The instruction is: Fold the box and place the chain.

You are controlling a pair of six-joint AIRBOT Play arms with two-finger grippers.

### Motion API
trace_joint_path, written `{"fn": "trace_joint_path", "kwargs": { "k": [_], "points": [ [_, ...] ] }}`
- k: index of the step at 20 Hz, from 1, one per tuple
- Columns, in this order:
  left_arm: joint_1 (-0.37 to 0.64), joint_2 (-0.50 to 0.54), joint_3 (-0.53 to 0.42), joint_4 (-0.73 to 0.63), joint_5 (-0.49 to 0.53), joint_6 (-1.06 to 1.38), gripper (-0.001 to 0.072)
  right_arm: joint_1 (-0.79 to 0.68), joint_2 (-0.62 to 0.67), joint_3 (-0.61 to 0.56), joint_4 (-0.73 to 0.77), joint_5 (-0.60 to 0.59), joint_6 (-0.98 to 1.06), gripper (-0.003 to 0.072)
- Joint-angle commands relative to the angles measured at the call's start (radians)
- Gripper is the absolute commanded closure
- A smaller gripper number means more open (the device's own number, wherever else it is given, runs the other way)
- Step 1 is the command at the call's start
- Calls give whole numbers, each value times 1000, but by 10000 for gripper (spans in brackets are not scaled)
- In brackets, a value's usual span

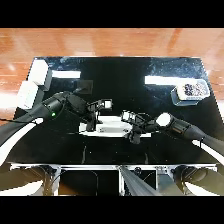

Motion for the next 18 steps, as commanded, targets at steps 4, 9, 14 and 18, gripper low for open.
{"fn": "trace_joint_path", "kwargs": {
  "k": [4,9,14,18],
  "points": [
    [1,0,0,1,4,-1,691,0,10,0,-74,30,51,170],
    [0,0,0,0,8,-1,691,0,9,0,-73,14,55,169],
    [0,4,0,1,30,-9,693,0,9,0,-71,-12,58,170],
    [0,5,0,0,38,-42,692,0,9,0,-70,-12,59,170]
  ]
}}
